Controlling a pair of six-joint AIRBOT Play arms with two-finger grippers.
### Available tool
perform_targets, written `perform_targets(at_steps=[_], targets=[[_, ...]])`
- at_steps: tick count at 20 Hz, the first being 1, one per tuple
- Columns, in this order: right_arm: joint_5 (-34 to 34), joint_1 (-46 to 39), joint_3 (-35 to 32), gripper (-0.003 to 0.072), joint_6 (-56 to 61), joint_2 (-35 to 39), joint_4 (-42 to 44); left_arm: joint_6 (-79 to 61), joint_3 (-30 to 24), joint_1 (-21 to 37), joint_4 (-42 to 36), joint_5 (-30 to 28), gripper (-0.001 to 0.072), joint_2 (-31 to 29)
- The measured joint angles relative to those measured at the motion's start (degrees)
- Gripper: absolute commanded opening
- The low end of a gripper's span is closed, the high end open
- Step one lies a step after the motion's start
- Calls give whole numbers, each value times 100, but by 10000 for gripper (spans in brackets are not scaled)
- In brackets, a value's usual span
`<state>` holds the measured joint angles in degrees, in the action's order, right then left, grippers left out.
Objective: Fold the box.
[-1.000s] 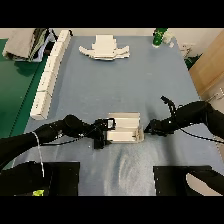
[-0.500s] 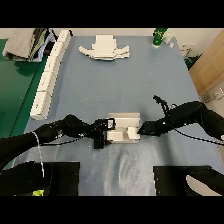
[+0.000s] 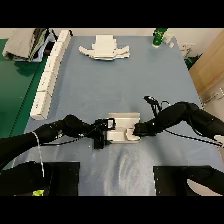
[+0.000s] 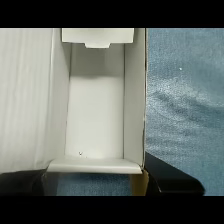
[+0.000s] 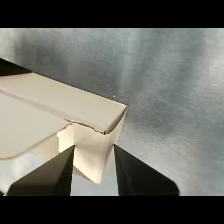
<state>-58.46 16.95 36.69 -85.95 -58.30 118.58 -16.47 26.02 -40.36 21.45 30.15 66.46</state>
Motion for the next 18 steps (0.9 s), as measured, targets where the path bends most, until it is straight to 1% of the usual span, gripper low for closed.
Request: perform_targets(at_steps=[4, 5, 9, 12, 16, 18], targets=[[-76, 938, 586, 398, 1716, -313, -1381, 0, 0, 0, -2, 0, 393, 0], [-192, 1161, 761, 362, 2085, -485, -1698, 2, 0, 0, -2, -2, 393, 0], [-767, 1873, 1399, 359, 3222, -1250, -2730, 0, 0, 0, 0, 0, 393, 0], [-1062, 2181, 1672, 358, 3816, -1709, -3206, 2, 0, 0, 0, 0, 393, 0], [-1217, 2347, 1794, 353, 4286, -2031, -3447, 2, 0, 0, -2, 0, 393, 0], [-1257, 2380, 1821, 177, 4435, -2094, -3517, 2, 0, 0, -2, -2, 393, 0]])
